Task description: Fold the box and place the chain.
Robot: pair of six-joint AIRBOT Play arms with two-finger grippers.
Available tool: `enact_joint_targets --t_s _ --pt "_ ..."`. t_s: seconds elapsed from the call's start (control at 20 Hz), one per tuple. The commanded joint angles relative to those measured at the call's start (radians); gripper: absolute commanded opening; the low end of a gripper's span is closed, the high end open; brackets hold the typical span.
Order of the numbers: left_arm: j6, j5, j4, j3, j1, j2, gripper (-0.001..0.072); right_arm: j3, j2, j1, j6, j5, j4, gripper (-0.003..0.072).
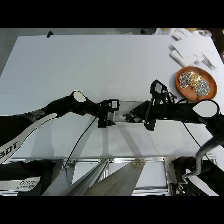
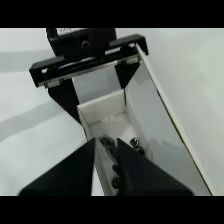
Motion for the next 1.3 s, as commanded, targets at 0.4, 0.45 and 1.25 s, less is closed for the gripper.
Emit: enact_joint_targets --t_s 0.4,0.45,1.25 --pt "0.000 0.000 0.000 0.000 0.001 0.001 0.0139 0.019 0.040 -0.301 0.248 -0.033 -0.330 0.0032" --pt "0.000 0.000 0.000 0.000 0.001 0.001 0.0139 0.018 0.033 -0.323 0.327 -0.056 -0.428 0.0032" --pt "0.000 0.000 0.000 0.000 0.001 0.001 0.0139 0.008 -0.185 -0.087 -0.192 0.078 -0.443 0.0193"
